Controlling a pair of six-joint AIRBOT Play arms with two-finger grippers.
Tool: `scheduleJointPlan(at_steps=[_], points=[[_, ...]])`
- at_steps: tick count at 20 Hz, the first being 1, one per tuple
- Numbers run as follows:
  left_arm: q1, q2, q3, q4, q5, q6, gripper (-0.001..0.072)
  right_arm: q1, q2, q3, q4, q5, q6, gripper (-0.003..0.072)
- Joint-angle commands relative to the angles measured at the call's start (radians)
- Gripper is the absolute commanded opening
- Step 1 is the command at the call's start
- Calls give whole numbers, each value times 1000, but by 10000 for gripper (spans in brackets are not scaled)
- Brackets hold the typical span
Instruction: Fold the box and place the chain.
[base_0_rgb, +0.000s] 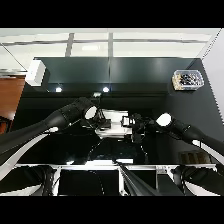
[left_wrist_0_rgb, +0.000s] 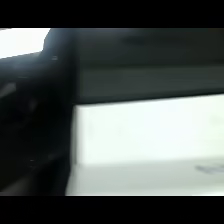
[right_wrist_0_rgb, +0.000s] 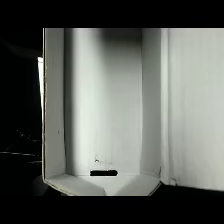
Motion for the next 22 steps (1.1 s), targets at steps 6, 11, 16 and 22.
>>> scheduleJointPlan(at_steps=[6,11,16,22], points=[[-1,-34,6,10,-30,-32,328,1,0,0,1,-1,0,461],[-8,-39,6,13,-23,-31,26,1,0,0,2,-1,1,472],[-8,-39,7,6,-23,-61,26,0,36,0,-102,-9,35,685],[-8,-39,7,6,-23,-61,26,0,125,0,-171,7,54,682]])
